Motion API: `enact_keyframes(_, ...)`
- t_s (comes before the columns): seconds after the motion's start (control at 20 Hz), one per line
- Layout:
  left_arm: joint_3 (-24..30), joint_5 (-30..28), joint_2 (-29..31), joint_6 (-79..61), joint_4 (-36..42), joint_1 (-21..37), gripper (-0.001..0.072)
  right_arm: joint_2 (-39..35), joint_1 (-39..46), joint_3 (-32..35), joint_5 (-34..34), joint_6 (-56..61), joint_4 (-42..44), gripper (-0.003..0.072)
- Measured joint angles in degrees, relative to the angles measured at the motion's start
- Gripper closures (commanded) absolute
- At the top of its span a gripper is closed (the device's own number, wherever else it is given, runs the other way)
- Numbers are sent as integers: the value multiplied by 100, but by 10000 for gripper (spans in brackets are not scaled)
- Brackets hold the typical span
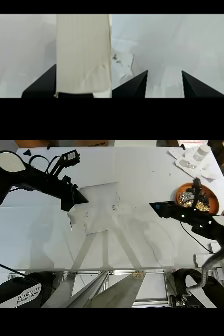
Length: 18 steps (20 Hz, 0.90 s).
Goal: Fold the box and place the chain.
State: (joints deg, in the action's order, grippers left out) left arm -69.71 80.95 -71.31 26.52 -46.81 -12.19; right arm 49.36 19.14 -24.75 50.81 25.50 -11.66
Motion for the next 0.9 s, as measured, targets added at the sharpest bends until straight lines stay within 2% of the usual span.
enact_keyframes(0.15, 170, 157, 59, -372, 308, -76, 709, -151, 474, 0, 527, 15, -315, 229)
enact_keyframes(0.35, 376, -24, -254, -1261, 435, -306, 709, -221, 721, 0, 876, 24, -787, 229)
enact_keyframes(0.7, 455, -909, -1296, -1963, 509, -507, 708, -245, 802, 0, 778, 39, -1025, 230)
enact_keyframes(0.9, 459, -1217, -1941, -2258, 686, -533, 709, -245, 809, 0, 695, 39, -1049, 232)
